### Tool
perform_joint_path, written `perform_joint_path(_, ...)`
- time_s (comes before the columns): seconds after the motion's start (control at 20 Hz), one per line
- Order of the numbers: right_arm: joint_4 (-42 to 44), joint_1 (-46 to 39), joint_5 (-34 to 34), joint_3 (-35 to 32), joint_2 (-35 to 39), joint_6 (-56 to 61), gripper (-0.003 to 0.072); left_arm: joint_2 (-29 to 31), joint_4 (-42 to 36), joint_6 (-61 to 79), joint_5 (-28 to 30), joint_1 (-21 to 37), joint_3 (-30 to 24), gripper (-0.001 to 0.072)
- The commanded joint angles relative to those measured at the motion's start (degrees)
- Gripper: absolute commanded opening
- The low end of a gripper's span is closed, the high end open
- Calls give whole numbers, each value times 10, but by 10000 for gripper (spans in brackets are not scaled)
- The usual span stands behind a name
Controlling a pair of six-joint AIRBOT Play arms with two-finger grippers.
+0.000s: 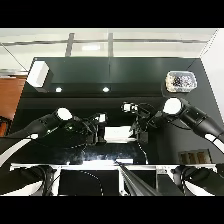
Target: Fold the box and place the chain.
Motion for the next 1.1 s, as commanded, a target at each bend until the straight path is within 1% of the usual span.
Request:
perform_joint_path(0.0, 3, 1, -11, -10, 0, 3, 314, 0, 0, 0, 0, 0, 0, 201)
perform_joint_path(0.1, 2, 0, -10, -11, 0, 25, 315, 0, 0, 0, 0, 0, 0, 201)
perform_joint_path(0.25, 21, -16, 4, -2, 9, 108, 314, 0, 0, 0, 0, 0, 0, 201)
perform_joint_path(0.35, 68, -46, 41, 3, 24, 144, 315, 0, 0, 0, 0, 0, 0, 201)
perform_joint_path(0.45, 119, -80, 94, 3, 30, 197, 311, 0, 0, 0, 0, 0, 0, 201)
perform_joint_path(0.5, 132, -92, 108, 1, 30, 234, 127, 0, 0, 0, 0, 0, 0, 202)
perform_joint_path(0.55, 150, -93, 98, -11, 30, 254, 19, 0, 0, 0, 0, 0, 0, 202)
perform_joint_path(0.65, 203, -79, 25, -49, 24, 280, 18, 0, 0, 0, 0, 0, 0, 201)
perform_joint_path(0.75, 219, -59, -21, -63, -2, 294, 19, 0, 0, 0, -1, 0, 0, 202)
perform_joint_path(0.9, 228, -38, -64, -63, -39, 301, 19, 0, 0, 0, -1, 0, 0, 201)
perform_joint_path(1.05, 207, -39, -93, -63, -60, 315, 18, 0, 0, 0, -1, 0, 0, 202)
